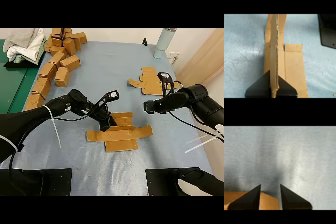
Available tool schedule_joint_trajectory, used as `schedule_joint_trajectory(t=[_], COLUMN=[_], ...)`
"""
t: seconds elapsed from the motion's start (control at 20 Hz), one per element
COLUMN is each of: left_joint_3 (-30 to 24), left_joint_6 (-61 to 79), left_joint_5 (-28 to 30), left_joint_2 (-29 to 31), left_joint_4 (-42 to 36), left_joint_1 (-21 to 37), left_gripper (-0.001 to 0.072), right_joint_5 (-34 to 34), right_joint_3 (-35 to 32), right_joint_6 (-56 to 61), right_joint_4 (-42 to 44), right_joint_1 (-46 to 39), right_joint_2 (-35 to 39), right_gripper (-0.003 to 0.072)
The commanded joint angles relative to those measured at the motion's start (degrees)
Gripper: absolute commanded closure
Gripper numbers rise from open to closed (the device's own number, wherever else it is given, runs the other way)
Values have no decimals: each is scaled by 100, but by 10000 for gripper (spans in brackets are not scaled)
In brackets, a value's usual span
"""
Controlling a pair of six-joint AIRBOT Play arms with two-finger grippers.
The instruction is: Fold the box.
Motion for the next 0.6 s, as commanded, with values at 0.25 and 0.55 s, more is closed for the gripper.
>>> schedule_joint_trajectory(t=[0.25,0.55], left_joint_3=[11,11], left_joint_6=[-22,-26], left_joint_5=[-4,22], left_joint_2=[-35,-142], left_joint_4=[55,57], left_joint_1=[9,7], left_gripper=[697,697], right_joint_5=[-26,-31], right_joint_3=[-2,-2], right_joint_6=[-2,-4], right_joint_4=[2,2], right_joint_1=[2,2], right_joint_2=[-4,-4], right_gripper=[324,324])
